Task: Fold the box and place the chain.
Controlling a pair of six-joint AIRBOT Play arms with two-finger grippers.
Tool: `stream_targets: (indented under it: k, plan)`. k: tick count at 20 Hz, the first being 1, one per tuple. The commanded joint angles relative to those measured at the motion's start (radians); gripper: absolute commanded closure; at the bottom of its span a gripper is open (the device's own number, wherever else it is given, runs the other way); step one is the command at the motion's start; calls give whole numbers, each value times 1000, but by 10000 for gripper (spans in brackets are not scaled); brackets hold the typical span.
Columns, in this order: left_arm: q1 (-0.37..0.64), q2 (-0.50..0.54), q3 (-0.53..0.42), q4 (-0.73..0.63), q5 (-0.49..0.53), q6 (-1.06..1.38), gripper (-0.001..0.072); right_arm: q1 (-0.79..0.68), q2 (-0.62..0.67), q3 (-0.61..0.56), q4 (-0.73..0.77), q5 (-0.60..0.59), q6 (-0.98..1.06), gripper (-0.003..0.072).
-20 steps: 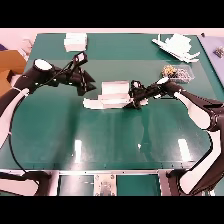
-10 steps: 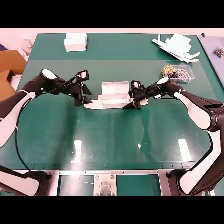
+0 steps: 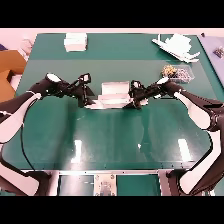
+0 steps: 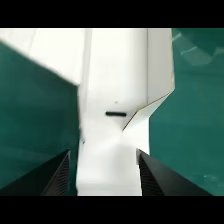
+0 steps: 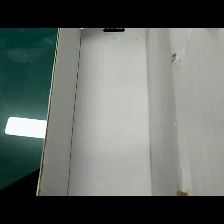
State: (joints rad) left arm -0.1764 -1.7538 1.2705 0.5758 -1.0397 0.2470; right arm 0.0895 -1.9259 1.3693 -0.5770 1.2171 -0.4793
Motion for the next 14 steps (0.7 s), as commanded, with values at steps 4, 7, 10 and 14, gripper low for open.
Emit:
stream_targets:
  k: [4, 7, 10, 14]
  plan:
    - [-41, -11, 0, 3, 55, 15, 223, 0, 0, 0, 0, 0, 0, 136]
    - [-41, -11, 0, -6, 56, 16, 231, 0, 0, 0, 0, 0, 0, 136]
    - [-41, -11, 0, -3, 50, 6, 231, 0, 0, 0, 0, 0, 0, 136]
    - [-41, -11, 0, 30, 27, -31, 232, 0, 0, 0, 0, 0, 0, 136]
